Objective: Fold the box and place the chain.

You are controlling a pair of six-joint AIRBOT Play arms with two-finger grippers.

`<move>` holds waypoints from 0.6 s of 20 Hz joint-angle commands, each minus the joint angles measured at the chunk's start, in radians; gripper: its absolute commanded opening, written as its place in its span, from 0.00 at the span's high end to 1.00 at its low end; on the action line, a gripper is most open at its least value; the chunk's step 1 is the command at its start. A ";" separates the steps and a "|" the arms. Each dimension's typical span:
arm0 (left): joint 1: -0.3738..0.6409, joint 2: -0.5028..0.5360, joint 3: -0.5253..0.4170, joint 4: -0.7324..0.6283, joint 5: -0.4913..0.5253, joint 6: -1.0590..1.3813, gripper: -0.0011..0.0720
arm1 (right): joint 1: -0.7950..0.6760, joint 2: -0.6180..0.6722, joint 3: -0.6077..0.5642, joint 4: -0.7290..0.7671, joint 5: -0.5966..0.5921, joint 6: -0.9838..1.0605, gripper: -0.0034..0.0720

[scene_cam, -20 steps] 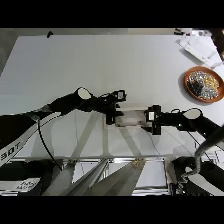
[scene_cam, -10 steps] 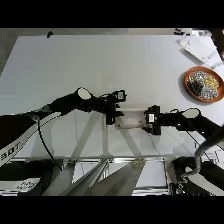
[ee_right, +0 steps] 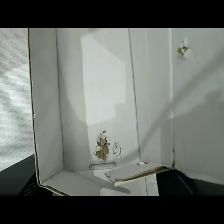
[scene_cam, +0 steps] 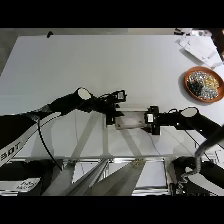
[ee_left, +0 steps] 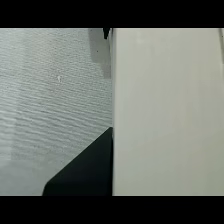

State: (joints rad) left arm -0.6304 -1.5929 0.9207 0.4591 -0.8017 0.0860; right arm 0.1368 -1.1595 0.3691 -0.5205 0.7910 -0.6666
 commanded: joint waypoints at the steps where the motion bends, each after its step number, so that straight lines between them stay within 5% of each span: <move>1: 0.000 0.000 0.000 0.000 0.002 0.000 0.97 | 0.001 -0.042 0.053 0.001 0.039 0.015 0.17; 6: 0.000 0.000 0.000 0.000 0.001 0.000 0.97 | 0.001 -0.079 0.065 -0.006 0.076 0.038 0.17; 12: 0.000 0.000 0.000 0.000 0.001 0.000 0.97 | 0.001 -0.079 0.065 -0.006 0.118 0.042 0.30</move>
State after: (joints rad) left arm -0.6304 -1.5925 0.9203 0.4599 -0.8013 0.0864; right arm 0.1368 -1.2358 0.4332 -0.5259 0.8722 -0.6285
